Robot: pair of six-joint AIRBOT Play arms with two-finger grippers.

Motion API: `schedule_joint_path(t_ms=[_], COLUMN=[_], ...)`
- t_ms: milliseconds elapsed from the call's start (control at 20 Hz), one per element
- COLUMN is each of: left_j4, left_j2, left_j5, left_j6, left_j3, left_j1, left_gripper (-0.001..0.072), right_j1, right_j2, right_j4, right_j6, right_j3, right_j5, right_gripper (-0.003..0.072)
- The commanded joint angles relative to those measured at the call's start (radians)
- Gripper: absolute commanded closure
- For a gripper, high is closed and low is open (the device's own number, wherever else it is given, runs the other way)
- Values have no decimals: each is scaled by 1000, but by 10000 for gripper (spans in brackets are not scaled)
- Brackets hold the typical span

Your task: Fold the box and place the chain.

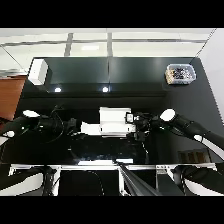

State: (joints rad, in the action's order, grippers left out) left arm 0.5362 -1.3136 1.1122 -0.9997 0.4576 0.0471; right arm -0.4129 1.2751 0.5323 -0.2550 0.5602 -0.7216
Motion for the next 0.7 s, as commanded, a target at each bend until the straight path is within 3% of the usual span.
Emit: schedule_joint_path(t_ms=[0,300,500,550,650], left_j4=[-18,-48,-164,-183,-192], left_j2=[-15,-15,-15,-15,-15], left_j5=[-50,-48,-22,-15,4], left_j6=[14,84,220,241,245], left_j3=[-1,3,7,7,7], left_j1=[-73,-99,-99,-99,-99], left_gripper=[686,685,680,582,102], right_j1=[0,0,0,0,0], right_j2=[0,0,0,0,0], right_j4=[0,0,0,0,0], right_j6=[0,0,0,0,0], right_j3=[0,0,0,0,0], right_j5=[0,0,0,0,0], right_gripper=[518,518,518,518,518])
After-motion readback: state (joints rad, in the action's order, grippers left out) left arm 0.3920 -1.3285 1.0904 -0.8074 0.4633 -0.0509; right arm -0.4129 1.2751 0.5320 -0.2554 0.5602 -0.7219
